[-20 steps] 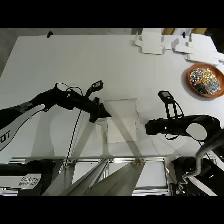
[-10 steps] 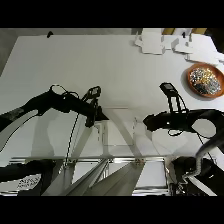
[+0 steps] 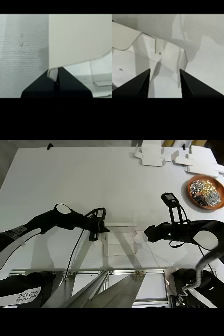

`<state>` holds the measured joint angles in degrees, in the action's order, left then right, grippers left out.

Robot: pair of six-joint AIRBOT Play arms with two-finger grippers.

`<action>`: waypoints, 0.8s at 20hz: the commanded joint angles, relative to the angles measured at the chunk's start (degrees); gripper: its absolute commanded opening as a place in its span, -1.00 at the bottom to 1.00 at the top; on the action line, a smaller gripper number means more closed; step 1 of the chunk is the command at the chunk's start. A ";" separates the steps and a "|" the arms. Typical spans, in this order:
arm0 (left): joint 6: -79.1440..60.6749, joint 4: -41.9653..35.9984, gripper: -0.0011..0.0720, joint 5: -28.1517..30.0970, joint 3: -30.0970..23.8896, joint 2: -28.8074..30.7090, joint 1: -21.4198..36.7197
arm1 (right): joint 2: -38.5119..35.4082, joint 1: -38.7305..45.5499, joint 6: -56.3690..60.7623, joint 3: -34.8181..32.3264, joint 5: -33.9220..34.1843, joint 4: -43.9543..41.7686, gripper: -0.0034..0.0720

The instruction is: Fold the box and place the chain.

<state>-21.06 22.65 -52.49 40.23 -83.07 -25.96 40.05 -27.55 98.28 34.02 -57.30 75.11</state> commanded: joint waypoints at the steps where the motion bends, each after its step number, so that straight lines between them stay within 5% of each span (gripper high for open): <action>1: -0.61 0.94 -0.96 2.82 -0.11 0.04 -2.47 | -0.04 -0.07 -1.27 0.07 0.02 0.13 0.20; 16: -2.08 0.74 -0.95 5.07 -0.11 -0.96 -2.84 | -0.04 -0.07 -4.11 0.07 -0.11 0.13 0.20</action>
<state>-22.46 23.38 -47.72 40.14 -83.57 -28.75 40.05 -27.55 94.87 34.02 -57.39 75.24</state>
